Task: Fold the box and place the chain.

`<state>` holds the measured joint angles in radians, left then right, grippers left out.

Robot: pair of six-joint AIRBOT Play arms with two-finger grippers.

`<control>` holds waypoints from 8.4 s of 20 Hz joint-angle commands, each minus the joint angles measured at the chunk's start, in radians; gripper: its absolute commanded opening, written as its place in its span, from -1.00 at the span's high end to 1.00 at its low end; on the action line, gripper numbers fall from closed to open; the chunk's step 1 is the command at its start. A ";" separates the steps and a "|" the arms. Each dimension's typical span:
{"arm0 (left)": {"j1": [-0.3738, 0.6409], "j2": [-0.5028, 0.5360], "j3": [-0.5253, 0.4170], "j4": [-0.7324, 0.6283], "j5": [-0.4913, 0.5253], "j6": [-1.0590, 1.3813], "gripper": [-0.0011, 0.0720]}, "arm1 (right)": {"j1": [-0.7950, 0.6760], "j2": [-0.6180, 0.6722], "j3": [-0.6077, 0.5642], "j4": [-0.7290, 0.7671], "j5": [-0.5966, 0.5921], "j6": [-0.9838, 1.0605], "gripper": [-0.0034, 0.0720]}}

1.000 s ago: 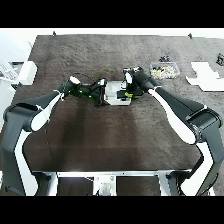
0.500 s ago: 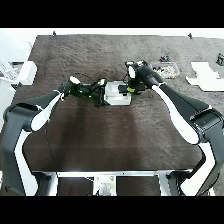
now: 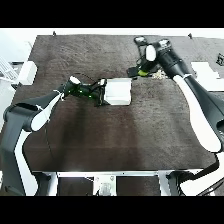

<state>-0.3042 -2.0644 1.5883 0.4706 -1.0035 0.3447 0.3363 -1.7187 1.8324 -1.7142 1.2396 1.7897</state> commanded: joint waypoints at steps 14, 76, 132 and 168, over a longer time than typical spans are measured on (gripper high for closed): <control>0.000 0.000 0.000 0.000 0.000 -0.005 -0.01 | -0.420 -0.241 0.022 0.233 -0.472 -0.282 -0.42; 0.000 0.000 0.000 0.000 -0.001 -0.005 -0.01 | 0.061 0.451 0.018 0.098 -0.037 -0.351 0.88; 0.000 0.000 0.000 0.000 0.000 -0.005 -0.01 | -0.202 0.237 -0.494 0.274 -0.402 -0.252 -0.26; 0.000 0.000 0.000 0.000 0.000 -0.005 -0.01 | -0.457 0.029 -0.161 0.976 -0.254 -0.637 0.90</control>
<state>-0.3042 -2.0644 1.5883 0.4709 -1.0035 0.3401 -0.1528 -1.8278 1.6703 -0.6254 0.9409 1.0672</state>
